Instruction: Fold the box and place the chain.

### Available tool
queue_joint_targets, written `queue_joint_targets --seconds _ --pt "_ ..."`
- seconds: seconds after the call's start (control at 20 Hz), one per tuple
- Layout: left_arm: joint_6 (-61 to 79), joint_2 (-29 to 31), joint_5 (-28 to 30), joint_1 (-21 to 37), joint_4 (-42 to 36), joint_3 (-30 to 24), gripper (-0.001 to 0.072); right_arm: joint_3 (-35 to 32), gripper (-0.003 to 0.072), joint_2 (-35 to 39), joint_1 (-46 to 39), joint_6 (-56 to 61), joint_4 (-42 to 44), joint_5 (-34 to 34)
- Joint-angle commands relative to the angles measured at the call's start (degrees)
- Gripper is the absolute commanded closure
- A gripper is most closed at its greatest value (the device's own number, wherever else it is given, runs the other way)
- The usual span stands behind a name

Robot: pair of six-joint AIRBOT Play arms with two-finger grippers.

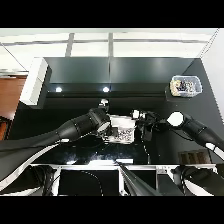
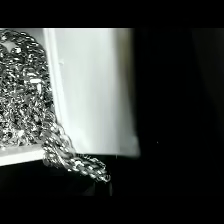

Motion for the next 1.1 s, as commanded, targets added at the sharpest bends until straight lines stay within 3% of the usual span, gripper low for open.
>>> queue_joint_targets --seconds 0.0,0.2,0.35,0.5,1.05 --pt "0.02 -0.04 0.09 0.04 0.0 0.04 0.0679 1.73 0.0674 4.72 -0.55 15.54 -6.47 5.86" --pt "0.02 -0.04 0.17 0.04 0.0 0.04 0.0679 7.39 0.0674 10.36 -1.36 27.12 -4.22 19.41" --pt "0.02 -0.04 0.15 0.04 0.0 0.04 0.0679 10.4 0.0673 10.84 -1.33 29.4 8.26 25.94" --pt "0.02 -0.04 0.17 0.04 0.0 0.04 0.0679 10.38 0.0673 10.8 -0.33 29.94 17.4 25.7" --pt "0.02 -0.04 0.17 0.04 0.0 0.04 0.0679 10.38 0.0657 10.8 -0.02 33.07 16.72 24.04"
